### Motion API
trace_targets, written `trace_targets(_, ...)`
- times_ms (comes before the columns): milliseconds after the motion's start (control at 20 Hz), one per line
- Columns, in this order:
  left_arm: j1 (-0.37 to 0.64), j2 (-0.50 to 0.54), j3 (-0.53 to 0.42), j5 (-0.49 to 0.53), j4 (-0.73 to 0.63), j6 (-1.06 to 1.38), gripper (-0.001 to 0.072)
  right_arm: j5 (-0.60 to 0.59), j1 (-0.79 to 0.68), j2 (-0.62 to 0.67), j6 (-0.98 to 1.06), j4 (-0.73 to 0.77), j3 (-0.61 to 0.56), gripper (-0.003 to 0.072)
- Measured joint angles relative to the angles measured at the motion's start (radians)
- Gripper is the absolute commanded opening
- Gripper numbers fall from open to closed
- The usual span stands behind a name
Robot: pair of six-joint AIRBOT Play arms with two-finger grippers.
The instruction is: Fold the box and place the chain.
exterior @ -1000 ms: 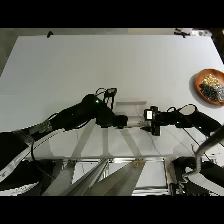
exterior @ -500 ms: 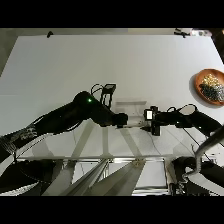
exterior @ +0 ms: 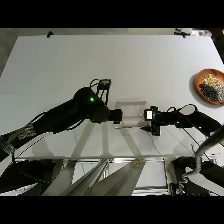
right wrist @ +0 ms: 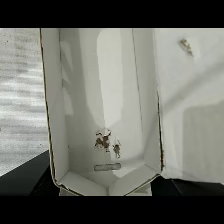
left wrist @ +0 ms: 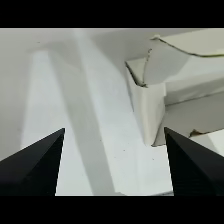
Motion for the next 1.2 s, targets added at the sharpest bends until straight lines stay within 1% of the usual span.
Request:
trace_targets(150,-0.022,-0.060,0.143,0.095,0.073,-0.010,0.0696,0.000,0.000,0.000,0.000,0.000,0.000,0.0410)
trace_targets(300,-0.029,-0.148,0.298,0.206,0.095,0.009,0.0696,0.000,0.000,0.000,0.000,0.000,0.000,0.0410)
trace_targets(450,-0.026,-0.223,0.375,0.298,0.101,0.009,0.0695,0.000,0.000,0.000,0.000,0.000,0.000,0.0410)
trace_targets(600,-0.023,-0.273,0.406,0.347,0.089,-0.011,0.0695,0.000,0.000,0.000,0.000,0.000,0.000,0.0410)
trace_targets(750,-0.029,-0.297,0.416,0.364,0.050,-0.019,0.0695,0.000,0.000,0.000,0.000,0.000,0.000,0.0410)
trace_targets(950,-0.040,-0.315,0.420,0.369,0.006,-0.037,0.0695,0.000,0.000,0.000,0.000,0.000,0.000,0.0410)
trace_targets(1200,-0.045,-0.369,0.420,0.364,-0.054,-0.082,0.0694,0.000,0.000,0.000,0.000,0.000,0.000,0.0410)
